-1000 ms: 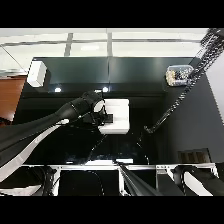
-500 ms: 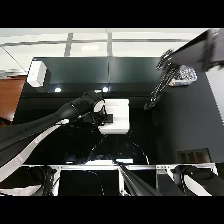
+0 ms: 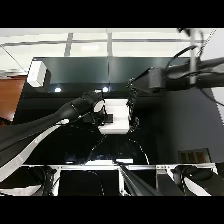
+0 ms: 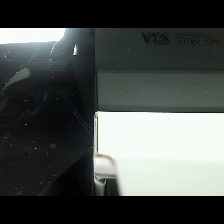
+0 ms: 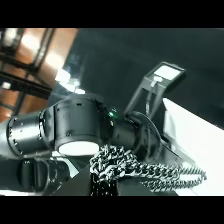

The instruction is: Fold the box and place the chain.

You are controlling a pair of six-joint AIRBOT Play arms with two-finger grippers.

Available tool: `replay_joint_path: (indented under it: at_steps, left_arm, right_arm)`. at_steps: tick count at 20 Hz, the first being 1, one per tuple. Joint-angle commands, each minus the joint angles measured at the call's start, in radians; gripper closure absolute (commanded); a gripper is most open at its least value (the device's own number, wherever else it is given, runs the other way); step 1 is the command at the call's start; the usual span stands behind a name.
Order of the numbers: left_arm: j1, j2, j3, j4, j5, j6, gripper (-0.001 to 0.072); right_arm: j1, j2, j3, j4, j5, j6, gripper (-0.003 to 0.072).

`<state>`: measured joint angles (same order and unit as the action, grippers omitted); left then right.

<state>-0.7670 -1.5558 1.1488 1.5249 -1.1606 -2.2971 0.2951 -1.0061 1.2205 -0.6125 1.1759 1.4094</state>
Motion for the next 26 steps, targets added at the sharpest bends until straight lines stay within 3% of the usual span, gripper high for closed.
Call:
replay_joint_path:
  at_steps: [1,5,11,14,15,16,20,22,24,26]
  left_arm:
    - [0.000,0.000,0.000,0.000,0.000,0.000,0.0682]
    - [0.000,0.000,0.000,0.000,0.001,0.000,0.0682]
    - [0.000,0.000,0.000,0.000,0.004,0.000,0.0682]
    - [0.000,0.000,0.000,0.000,0.000,0.000,0.0682]
    - [0.000,0.000,0.000,0.000,0.000,0.000,0.0682]
    - [0.000,0.000,0.000,0.000,0.000,0.000,0.0682]
    - [0.000,0.000,0.000,0.000,0.000,0.000,0.0682]
    - [0.000,0.000,0.000,0.000,0.000,0.000,0.0682]
    - [0.000,0.000,0.000,0.000,0.000,0.000,0.0682]
    - [0.000,0.000,0.000,0.000,0.001,0.000,0.0682]
  right_arm:
    - [0.054,-0.019,-0.080,0.044,-0.105,-0.038,0.0664]
    - [0.101,-0.062,-0.135,0.026,-0.120,-0.037,0.0663]
    - [0.131,-0.116,-0.354,-0.034,-0.273,-0.026,0.0662]
    - [0.154,-0.149,-0.407,-0.034,-0.312,-0.026,0.0651]
    - [0.163,-0.157,-0.410,-0.035,-0.318,-0.026,0.0463]
    - [0.166,-0.158,-0.410,-0.035,-0.318,-0.026,0.0341]
    - [0.043,-0.092,-0.384,-0.080,-0.148,-0.060,0.0341]
    - [-0.036,-0.004,-0.393,-0.240,-0.084,-0.060,0.0341]
    - [-0.049,0.084,-0.461,-0.407,-0.089,-0.097,0.0341]
    - [-0.015,0.120,-0.577,-0.502,-0.200,-0.135,0.0338]
